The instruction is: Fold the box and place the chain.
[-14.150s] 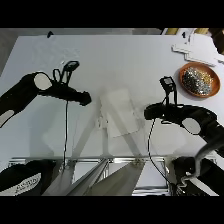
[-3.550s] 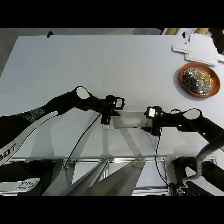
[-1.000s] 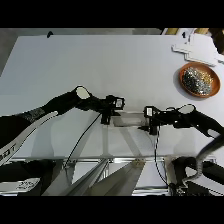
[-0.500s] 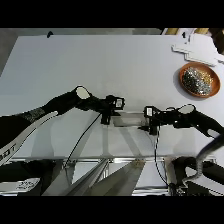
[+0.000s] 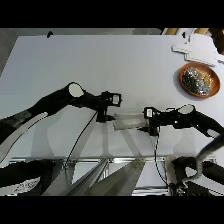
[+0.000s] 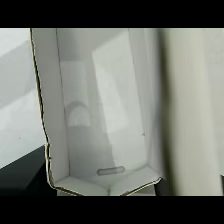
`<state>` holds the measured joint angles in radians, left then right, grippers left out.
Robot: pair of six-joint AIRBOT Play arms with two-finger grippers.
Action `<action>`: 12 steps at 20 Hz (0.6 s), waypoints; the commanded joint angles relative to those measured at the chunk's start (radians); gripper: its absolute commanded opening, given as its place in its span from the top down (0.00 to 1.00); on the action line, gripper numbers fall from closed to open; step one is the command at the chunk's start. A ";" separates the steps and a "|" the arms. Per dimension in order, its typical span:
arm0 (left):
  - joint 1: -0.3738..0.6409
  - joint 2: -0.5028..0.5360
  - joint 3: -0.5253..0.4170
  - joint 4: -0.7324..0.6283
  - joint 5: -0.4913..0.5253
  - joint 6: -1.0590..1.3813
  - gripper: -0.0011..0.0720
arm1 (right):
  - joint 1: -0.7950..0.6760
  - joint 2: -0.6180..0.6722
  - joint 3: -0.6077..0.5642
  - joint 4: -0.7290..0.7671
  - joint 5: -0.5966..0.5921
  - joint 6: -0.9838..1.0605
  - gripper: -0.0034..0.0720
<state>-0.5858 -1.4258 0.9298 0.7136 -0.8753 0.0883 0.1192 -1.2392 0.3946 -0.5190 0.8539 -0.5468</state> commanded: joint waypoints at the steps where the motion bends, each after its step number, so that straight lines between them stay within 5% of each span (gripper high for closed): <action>1: 0.034 0.090 0.001 0.234 -0.039 -0.271 0.04 | 0.000 0.001 0.000 0.000 -0.001 -0.001 0.53; 3: 0.050 0.152 0.001 0.338 -0.100 -0.414 0.09 | 0.000 0.001 0.000 0.000 -0.001 -0.001 0.53; 4: 0.051 0.184 0.001 0.371 -0.134 -0.456 0.30 | 0.000 0.001 0.000 0.001 -0.001 -0.001 0.53; 6: 0.047 0.251 0.001 0.386 -0.218 -0.471 0.88 | 0.000 0.001 0.000 0.000 -0.001 -0.001 0.53; 7: 0.038 0.281 0.001 0.373 -0.253 -0.472 0.98 | 0.000 0.001 0.000 0.000 -0.001 0.000 0.53; 10: -0.050 0.324 0.001 0.358 -0.267 -0.542 0.98 | 0.000 0.001 0.000 0.000 -0.001 -0.001 0.53; 12: -0.153 0.315 0.001 0.357 -0.188 -0.570 0.97 | 0.000 0.001 0.000 0.000 -0.001 0.000 0.53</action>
<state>-0.6434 -1.1316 0.9298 1.0576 -1.0985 -0.4068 0.1192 -1.2392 0.3946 -0.5179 0.8524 -0.5465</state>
